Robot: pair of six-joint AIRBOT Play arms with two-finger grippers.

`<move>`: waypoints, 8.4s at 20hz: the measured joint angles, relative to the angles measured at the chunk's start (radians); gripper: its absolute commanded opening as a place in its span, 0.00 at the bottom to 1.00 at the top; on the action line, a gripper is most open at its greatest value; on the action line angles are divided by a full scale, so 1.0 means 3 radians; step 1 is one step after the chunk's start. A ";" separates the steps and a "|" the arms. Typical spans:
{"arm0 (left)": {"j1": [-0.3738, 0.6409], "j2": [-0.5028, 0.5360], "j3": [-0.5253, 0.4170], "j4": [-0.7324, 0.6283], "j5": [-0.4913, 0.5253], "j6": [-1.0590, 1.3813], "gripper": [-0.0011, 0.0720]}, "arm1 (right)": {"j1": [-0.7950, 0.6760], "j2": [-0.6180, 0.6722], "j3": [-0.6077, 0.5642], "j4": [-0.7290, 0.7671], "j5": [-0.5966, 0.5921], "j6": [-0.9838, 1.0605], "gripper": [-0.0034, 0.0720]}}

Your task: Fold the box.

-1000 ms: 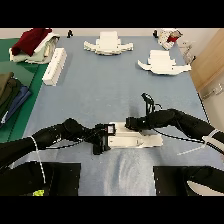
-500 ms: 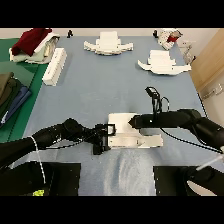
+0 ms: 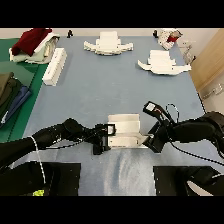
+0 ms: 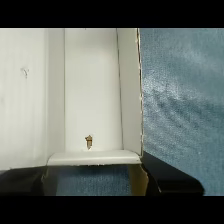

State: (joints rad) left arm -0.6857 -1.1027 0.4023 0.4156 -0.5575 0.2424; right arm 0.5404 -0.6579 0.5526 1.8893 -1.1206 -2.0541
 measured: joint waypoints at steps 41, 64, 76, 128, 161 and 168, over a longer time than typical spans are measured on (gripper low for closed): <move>0.0000 0.0000 0.0000 -0.0001 0.0001 -0.0004 0.67 | 0.0406 -0.0676 0.0033 -0.0757 0.0229 -0.0500 0.05; 0.0000 0.0000 0.0000 -0.0001 0.0001 -0.0003 0.67 | -0.2159 -0.1364 -0.0455 0.1314 -0.0338 0.0509 0.05; 0.0000 0.0000 0.0000 0.0000 0.0001 -0.0003 0.67 | -0.1528 -0.1057 -0.0156 0.1481 -0.0296 0.0600 0.37; 0.0000 0.0000 0.0000 0.0000 0.0001 0.0000 0.67 | 0.1293 -0.1653 0.1287 -0.1502 -0.0853 0.4570 0.47; 0.0000 0.0000 0.0000 -0.0001 0.0000 -0.0003 0.67 | -0.1035 -0.2135 0.0717 0.2341 -0.0736 -0.0752 0.05; 0.0000 0.0000 0.0000 0.0000 0.0000 -0.0003 0.67 | -0.0198 -0.1239 0.0079 0.2176 0.0356 -0.1067 0.05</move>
State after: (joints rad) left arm -0.6857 -1.1027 0.4023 0.4156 -0.5575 0.2417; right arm 0.4808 -1.0294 0.5762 2.5420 -1.0138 -2.3741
